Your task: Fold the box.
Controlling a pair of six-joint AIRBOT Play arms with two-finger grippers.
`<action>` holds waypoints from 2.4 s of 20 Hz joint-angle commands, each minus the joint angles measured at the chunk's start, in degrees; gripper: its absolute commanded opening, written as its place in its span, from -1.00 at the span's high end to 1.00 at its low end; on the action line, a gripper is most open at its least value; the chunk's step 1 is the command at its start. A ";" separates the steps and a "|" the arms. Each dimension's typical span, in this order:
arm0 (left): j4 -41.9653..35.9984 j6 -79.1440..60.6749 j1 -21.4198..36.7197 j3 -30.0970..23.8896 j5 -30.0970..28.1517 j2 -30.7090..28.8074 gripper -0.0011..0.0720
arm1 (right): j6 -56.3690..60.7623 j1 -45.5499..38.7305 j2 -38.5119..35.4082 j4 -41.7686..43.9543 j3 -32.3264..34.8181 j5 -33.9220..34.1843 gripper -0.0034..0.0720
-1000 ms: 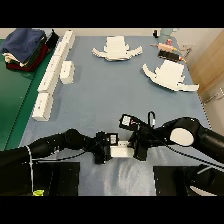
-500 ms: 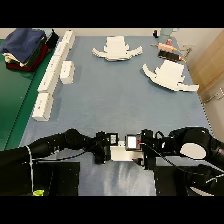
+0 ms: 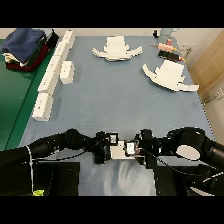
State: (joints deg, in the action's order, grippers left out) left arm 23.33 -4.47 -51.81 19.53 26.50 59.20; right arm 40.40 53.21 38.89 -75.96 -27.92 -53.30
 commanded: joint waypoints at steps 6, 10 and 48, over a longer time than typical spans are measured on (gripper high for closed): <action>0.02 -0.02 0.00 0.04 0.02 0.00 -0.31 | 1.01 3.72 0.20 -4.87 2.23 3.93 -0.61; 0.02 -0.02 0.00 0.04 0.02 0.00 -0.30 | 1.57 3.82 0.22 -7.10 2.23 5.62 -0.61; 0.02 -0.02 0.00 0.04 0.02 0.00 -0.31 | 7.10 5.49 -0.85 -4.22 3.43 11.76 -0.74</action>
State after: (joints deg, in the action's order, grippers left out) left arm 23.33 -4.47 -51.81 19.53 26.57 59.18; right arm 47.37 58.70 36.16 -81.41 -24.47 -42.26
